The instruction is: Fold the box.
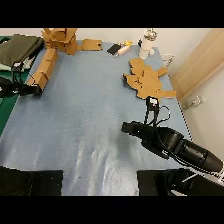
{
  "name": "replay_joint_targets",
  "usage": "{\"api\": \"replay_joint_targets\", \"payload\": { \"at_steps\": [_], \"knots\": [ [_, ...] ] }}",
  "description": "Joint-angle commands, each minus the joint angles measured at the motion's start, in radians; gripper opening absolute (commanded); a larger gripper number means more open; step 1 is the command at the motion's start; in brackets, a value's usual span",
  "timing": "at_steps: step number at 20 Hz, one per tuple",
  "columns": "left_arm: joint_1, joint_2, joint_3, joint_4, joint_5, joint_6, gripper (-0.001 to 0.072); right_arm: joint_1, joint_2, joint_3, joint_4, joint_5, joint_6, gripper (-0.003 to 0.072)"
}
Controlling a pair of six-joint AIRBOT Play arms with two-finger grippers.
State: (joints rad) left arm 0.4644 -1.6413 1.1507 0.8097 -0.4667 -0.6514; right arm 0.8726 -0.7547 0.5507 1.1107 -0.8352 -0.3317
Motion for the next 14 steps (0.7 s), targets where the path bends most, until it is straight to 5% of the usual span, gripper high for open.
{"api": "replay_joint_targets", "payload": {
  "at_steps": [1,2,8,14],
  "knots": [
    [-0.003,-0.031,0.013,0.008,0.014,-0.003,0.0562,0.000,0.000,0.000,-0.008,0.024,0.000,0.0002],
    [-0.003,-0.031,0.013,0.026,0.014,-0.003,0.0697,0.000,0.000,0.000,-0.008,0.024,0.000,0.0002],
    [0.016,0.012,0.014,0.075,-0.143,-0.011,0.0699,0.000,0.000,0.000,-0.008,0.027,0.000,0.0003],
    [0.035,0.157,0.014,0.370,-0.358,-0.163,0.0699,0.000,0.000,0.000,-0.006,0.049,0.000,0.0003]
  ]
}}
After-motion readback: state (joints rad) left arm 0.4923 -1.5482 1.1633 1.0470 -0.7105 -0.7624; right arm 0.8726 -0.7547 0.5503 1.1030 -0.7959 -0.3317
